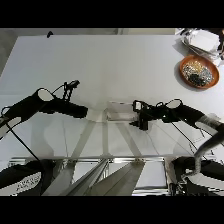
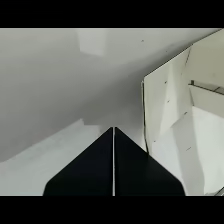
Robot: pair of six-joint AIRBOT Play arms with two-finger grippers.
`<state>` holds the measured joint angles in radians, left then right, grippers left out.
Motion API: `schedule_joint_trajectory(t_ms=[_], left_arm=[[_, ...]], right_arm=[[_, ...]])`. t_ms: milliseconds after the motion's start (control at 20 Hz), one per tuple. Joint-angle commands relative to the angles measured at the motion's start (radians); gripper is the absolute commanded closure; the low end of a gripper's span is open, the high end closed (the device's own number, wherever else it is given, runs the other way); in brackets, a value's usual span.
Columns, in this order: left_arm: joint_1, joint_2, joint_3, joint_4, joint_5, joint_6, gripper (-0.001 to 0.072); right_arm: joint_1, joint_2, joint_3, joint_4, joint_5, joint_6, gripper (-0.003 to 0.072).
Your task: Fold the box and place the chain.
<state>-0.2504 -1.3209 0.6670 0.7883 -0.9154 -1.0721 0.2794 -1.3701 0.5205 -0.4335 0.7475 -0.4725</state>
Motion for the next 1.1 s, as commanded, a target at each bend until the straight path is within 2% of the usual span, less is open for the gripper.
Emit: schedule_joint_trajectory(t_ms=[0, 100, 200, 750, 800, 850, 950, 1050], left_arm=[[-0.033, -0.017, 0.0, -0.056, 0.029, 0.01, 0.071], [-0.052, -0.017, 0.0, -0.093, 0.023, 0.076, 0.0694], [-0.067, -0.017, 0.0, -0.146, 0.014, 0.13, 0.062], [-0.101, -0.014, 0.039, -0.238, -0.003, 0.179, 0.0621], [-0.107, -0.014, 0.047, -0.241, -0.005, 0.179, 0.0605], [-0.113, -0.014, 0.053, -0.241, -0.01, 0.179, 0.0525], [-0.12, -0.014, 0.058, -0.241, -0.031, 0.178, 0.042], [-0.12, -0.014, 0.058, -0.235, -0.054, 0.179, 0.0418]], right_arm=[[0.0, 0.001, 0.0, 0.0, 0.0, 0.0, 0.0283], [0.0, 0.001, 0.0, 0.0, 0.0, 0.0, 0.0283], [0.0, 0.001, 0.0, 0.0, 0.0, 0.0, 0.0283], [0.0, 0.001, 0.0, 0.0, 0.0, 0.0, 0.0283], [0.0, 0.001, 0.0, 0.0, 0.0, 0.0, 0.0283], [0.0, 0.001, 0.0, 0.0, 0.0, 0.0, 0.0283], [0.0, 0.001, 0.0, 0.0, 0.0, 0.0, 0.0283], [0.0, 0.001, 0.0, 0.0, 0.0, 0.0, 0.0283]])
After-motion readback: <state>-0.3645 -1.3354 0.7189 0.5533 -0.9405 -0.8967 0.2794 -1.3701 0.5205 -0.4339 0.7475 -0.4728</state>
